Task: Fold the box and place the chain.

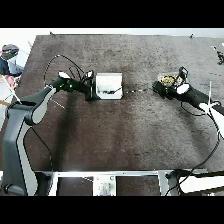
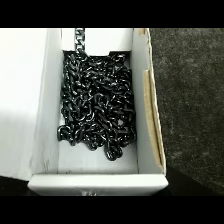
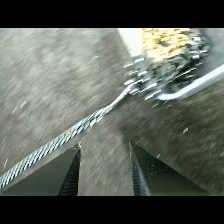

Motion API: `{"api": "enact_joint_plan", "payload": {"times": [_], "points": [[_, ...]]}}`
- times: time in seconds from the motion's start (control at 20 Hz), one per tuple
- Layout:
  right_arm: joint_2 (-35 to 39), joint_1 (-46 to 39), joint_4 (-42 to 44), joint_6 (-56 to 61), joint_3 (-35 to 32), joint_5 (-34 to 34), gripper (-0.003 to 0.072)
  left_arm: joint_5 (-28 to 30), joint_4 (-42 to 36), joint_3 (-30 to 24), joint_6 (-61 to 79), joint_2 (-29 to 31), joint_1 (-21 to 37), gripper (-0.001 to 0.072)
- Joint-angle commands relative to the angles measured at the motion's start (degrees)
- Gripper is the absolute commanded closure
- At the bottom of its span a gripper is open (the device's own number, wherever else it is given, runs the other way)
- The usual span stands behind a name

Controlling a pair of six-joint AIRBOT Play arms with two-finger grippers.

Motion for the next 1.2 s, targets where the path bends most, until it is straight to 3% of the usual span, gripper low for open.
{"api": "enact_joint_plan", "payload": {"times": [0.0, 0.15, 0.2, 0.25, 0.4, 0.45, 0.5, 0.75, 1.15], "points": [[-3.15, -0.35, 4.28, 0.24, 0.13, -4.98, 0.0351, 0.0, 0.02, 0.0, 0.0, 0.02, -0.02, 0.03], [-4.96, 0.31, 5.57, 0.2, 1.42, -7.65, 0.0354, 0.0, 0.0, 0.0, 0.0, 0.02, -0.02, 0.0301], [-5.18, 0.76, 5.42, -0.22, 1.88, -8.31, 0.0468, 0.0, 0.0, 0.0, 0.0, 0.02, -0.02, 0.03], [-5.25, 1.36, 5.4, -0.22, 2.23, -9.14, 0.0535, 0.0, 0.0, 0.0, 0.0, 0.02, -0.02, 0.03], [-5.29, 2.08, 5.62, -0.15, 2.6, -10.47, 0.0537, 0.0, 0.0, 0.0, 0.0, 0.02, -0.02, 0.03], [-5.31, 2.08, 5.6, -0.17, 2.6, -10.45, 0.066, 0.0, 0.0, 0.0, 0.0, 0.02, -0.02, 0.0301], [-5.25, 2.08, 5.62, -0.17, 2.6, -10.25, 0.0674, 0.0, 0.0, 0.0, 0.0, 0.02, -0.02, 0.0301], [-0.2, 5.14, 5.14, -0.72, 2.6, -6.34, 0.0674, 0.0, 0.0, 0.0, 0.0, 0.02, -0.02, 0.03], [15.8, 14.62, 3.32, -3.82, 2.6, -5.35, 0.0674, -0.02, 0.0, 0.0, 0.0, 0.02, -0.02, 0.03]]}}
